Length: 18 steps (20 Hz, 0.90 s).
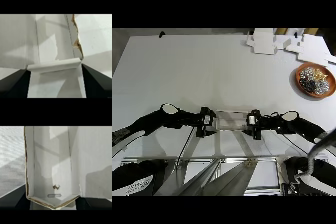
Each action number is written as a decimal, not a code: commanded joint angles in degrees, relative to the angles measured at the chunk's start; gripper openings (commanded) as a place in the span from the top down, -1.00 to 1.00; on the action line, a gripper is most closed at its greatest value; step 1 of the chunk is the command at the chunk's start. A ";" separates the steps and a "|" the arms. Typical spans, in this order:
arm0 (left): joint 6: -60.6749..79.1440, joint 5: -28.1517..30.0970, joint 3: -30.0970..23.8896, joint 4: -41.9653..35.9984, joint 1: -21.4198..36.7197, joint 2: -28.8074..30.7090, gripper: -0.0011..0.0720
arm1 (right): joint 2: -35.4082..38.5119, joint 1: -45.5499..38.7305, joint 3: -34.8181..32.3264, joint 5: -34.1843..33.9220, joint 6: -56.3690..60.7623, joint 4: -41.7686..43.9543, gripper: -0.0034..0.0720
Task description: Fold the box and place the chain.
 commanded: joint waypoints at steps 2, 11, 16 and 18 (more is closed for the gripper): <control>0.55 -0.55 0.07 -2.82 -0.02 -1.81 -0.95 | 0.02 0.00 0.04 0.02 0.02 0.02 -0.10; 0.83 -0.57 0.11 -8.70 -0.04 -4.11 -0.93 | 0.02 0.00 0.04 0.02 0.02 0.02 -0.10; 0.98 -0.59 0.09 -8.57 -0.04 -4.11 0.52 | 0.02 0.00 0.04 0.02 0.02 0.02 -0.10; 0.96 -0.57 0.09 -8.37 -0.07 -4.11 0.56 | 0.02 0.00 0.04 0.02 0.02 0.02 -0.10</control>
